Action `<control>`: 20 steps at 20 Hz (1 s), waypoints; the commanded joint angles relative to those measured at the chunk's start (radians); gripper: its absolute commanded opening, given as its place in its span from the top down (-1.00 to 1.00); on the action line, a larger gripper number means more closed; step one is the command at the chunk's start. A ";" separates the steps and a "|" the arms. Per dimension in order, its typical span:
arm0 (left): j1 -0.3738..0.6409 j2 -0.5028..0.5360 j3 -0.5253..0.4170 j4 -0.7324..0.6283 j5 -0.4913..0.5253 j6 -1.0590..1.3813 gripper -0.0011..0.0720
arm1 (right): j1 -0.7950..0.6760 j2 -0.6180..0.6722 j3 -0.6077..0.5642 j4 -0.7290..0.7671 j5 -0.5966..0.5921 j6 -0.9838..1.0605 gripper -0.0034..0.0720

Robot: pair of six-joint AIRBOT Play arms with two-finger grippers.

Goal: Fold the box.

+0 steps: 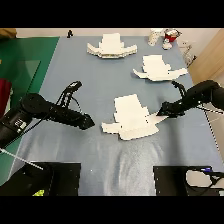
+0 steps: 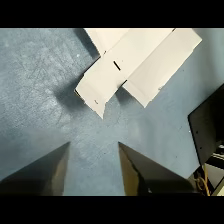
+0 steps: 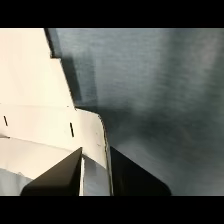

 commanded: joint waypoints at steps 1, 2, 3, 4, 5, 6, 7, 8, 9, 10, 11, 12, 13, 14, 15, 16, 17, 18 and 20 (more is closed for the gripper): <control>0.000 0.002 -0.001 -0.012 -0.005 -0.002 -0.42 | 0.033 -0.079 0.049 0.031 -0.057 -0.034 0.43; 0.000 0.002 -0.001 -0.011 -0.005 -0.002 -0.42 | 0.039 -0.091 0.057 0.032 -0.062 -0.034 0.52; 0.000 0.002 -0.001 -0.012 -0.005 -0.002 -0.42 | 0.039 -0.094 0.060 0.036 -0.063 -0.043 0.68; 0.000 0.002 -0.001 -0.019 -0.005 -0.002 -0.42 | 0.039 -0.093 0.060 0.045 -0.067 -0.065 0.90; 0.000 0.002 -0.001 -0.043 -0.004 -0.002 -0.42 | 0.039 -0.089 0.060 0.065 -0.070 -0.083 0.90; 0.000 0.002 -0.002 -0.073 0.000 0.006 -0.42 | 0.039 -0.079 0.056 0.099 -0.071 -0.097 0.90; 0.000 0.002 -0.001 -0.087 0.017 0.011 -0.42 | 0.046 -0.061 0.043 0.121 -0.062 -0.113 0.90; 0.000 0.002 0.000 -0.088 0.040 0.011 -0.42 | 0.059 -0.027 0.009 0.129 -0.037 -0.116 0.90; 0.007 0.000 0.001 -0.077 0.066 0.011 -0.42 | 0.073 0.019 -0.047 0.132 -0.007 -0.117 0.90; 0.021 -0.009 0.006 -0.063 0.076 0.011 -0.42 | 0.091 0.074 -0.113 0.132 0.030 -0.122 0.90; 0.054 -0.032 0.014 -0.051 0.071 0.011 -0.42 | 0.116 0.139 -0.189 0.132 0.081 -0.124 0.90; 0.091 -0.064 0.021 -0.051 0.057 0.012 -0.42 | 0.143 0.198 -0.253 0.134 0.138 -0.123 0.90; 0.130 -0.105 0.025 -0.053 0.043 0.014 -0.42 | 0.173 0.259 -0.308 0.135 0.202 -0.122 0.90; 0.166 -0.155 0.027 -0.065 0.035 0.031 -0.42 | 0.201 0.310 -0.345 0.134 0.253 -0.122 0.90; 0.195 -0.209 0.027 -0.099 0.030 0.083 -0.42 | 0.226 0.355 -0.370 0.134 0.291 -0.115 0.90; 0.212 -0.259 0.027 -0.145 0.025 0.146 -0.42 | 0.243 0.385 -0.383 0.133 0.307 -0.100 0.90; 0.220 -0.310 0.027 -0.208 0.023 0.217 -0.42 | 0.256 0.410 -0.392 0.134 0.315 -0.082 0.90; 0.219 -0.355 0.031 -0.264 0.022 0.282 -0.42 | 0.268 0.427 -0.399 0.133 0.319 -0.074 0.90; 0.215 -0.455 0.068 -0.341 0.008 0.381 -0.42 | 0.290 0.437 -0.402 0.134 0.321 -0.058 0.90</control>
